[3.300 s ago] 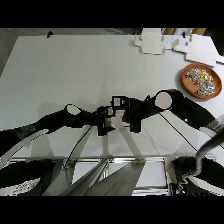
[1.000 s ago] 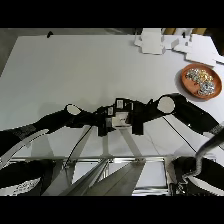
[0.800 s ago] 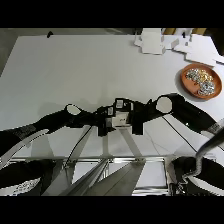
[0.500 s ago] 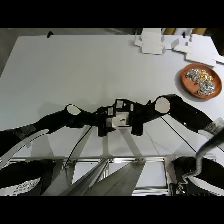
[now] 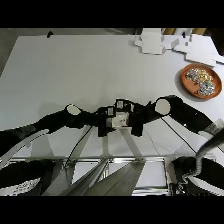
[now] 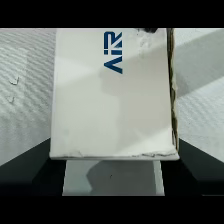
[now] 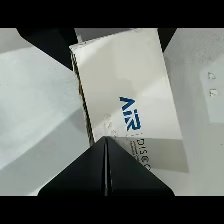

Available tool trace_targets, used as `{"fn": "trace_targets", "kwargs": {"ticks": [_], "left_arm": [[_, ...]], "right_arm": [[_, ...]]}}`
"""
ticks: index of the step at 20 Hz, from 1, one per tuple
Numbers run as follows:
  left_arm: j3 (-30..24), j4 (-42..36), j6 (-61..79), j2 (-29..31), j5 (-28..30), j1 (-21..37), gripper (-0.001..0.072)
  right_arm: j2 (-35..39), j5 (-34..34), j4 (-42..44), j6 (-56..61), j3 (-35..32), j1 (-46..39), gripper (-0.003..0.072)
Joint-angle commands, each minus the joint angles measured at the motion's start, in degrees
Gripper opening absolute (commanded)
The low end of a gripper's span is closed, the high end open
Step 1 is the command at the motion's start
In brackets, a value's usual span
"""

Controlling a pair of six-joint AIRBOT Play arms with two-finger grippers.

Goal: Fold the box and place the chain.

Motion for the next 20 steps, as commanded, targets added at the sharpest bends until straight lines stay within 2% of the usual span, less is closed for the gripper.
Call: {"fn": "trace_targets", "kwargs": {"ticks": [1,4,7,10,16,20], "left_arm": [[0.00,0.11,0.11,0.02,0.13,0.02,0.0170],[0.00,0.11,0.11,0.04,0.13,0.02,0.0170],[0.00,0.11,0.11,0.04,0.11,0.02,0.0170],[0.00,0.09,0.11,0.02,0.11,0.02,0.0170],[0.00,0.11,0.11,0.04,0.13,0.02,0.0170],[0.00,0.11,0.11,0.04,0.11,0.02,0.0170]], "right_arm": [[2.84,-1.20,-0.50,4.33,1.07,-1.60,0.0018],[6.49,-0.79,-1.70,8.63,1.81,-6.62,0.0018],[7.17,4.96,-1.75,9.25,1.49,-11.91,0.0018],[7.17,7.48,-1.70,8.46,-0.07,-12.87,0.0017],[7.04,4.37,-1.20,7.72,-4.22,-12.90,0.0017],[6.47,4.15,-1.29,7.72,-4.61,-12.90,0.0017]]}}
